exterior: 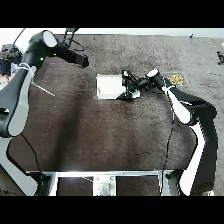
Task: Fold the box and place the chain.
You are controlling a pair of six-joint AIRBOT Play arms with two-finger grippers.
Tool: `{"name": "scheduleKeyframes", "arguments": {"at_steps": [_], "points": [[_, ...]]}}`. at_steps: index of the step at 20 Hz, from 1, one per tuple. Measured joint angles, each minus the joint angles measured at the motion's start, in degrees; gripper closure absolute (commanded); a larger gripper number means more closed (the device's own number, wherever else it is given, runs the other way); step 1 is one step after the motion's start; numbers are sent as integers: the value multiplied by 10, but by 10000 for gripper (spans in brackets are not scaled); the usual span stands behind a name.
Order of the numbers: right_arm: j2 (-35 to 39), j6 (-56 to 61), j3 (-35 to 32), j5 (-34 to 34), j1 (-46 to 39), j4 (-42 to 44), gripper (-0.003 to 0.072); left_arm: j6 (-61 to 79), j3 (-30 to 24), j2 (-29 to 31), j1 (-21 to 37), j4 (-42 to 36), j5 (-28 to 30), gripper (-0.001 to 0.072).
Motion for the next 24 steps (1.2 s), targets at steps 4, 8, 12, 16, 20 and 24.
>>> {"name": "scheduleKeyframes", "arguments": {"at_steps": [4,8,12,16,20,24], "points": [[0,0,0,0,0,0,219,252,-31,-46,52,-209,-47,102],[0,0,0,0,0,0,219,461,-41,-115,74,-301,-111,-10],[0,0,0,0,0,0,219,622,-43,-161,80,-343,-174,-11],[0,0,0,0,0,0,219,712,-44,-180,80,-375,-205,-11],[0,0,0,0,0,0,219,771,-63,-188,81,-386,-214,-11],[0,0,0,0,0,0,219,812,-86,-192,79,-392,-210,-11]]}}
